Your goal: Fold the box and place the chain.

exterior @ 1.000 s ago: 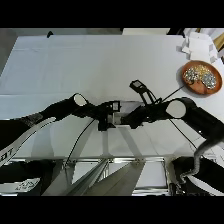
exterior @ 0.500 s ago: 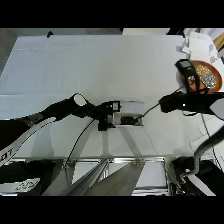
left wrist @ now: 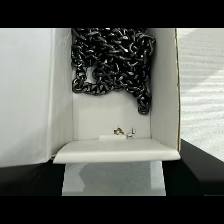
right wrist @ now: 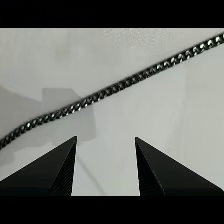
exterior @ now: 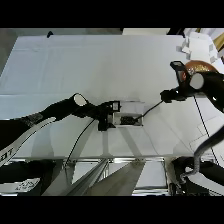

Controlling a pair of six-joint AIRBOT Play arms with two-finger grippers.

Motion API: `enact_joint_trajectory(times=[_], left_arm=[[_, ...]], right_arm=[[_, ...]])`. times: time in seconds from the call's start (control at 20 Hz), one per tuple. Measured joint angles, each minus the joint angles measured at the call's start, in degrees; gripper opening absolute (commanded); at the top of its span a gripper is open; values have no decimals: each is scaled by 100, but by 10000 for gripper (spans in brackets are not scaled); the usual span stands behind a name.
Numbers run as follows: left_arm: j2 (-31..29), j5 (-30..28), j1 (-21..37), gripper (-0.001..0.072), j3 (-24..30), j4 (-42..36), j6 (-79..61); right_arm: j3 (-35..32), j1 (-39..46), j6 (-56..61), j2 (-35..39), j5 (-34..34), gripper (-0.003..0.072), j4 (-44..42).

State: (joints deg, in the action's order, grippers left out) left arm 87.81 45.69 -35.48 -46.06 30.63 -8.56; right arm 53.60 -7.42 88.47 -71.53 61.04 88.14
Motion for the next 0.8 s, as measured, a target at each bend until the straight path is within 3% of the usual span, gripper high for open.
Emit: enact_joint_trajectory(times=[0.3, 0.55, 0.8], left_arm=[[0, 0, 0, 392, 0, 0, 0], [0, 0, 0, 392, 0, 0, 0], [0, 2, 0, 392, 0, 0, 2]], right_arm=[[293, -9, 2, -846, -101, 333, 151], [330, -9, 13, -1228, -170, 331, 195], [341, -9, 26, -1443, -81, 57, 201]])
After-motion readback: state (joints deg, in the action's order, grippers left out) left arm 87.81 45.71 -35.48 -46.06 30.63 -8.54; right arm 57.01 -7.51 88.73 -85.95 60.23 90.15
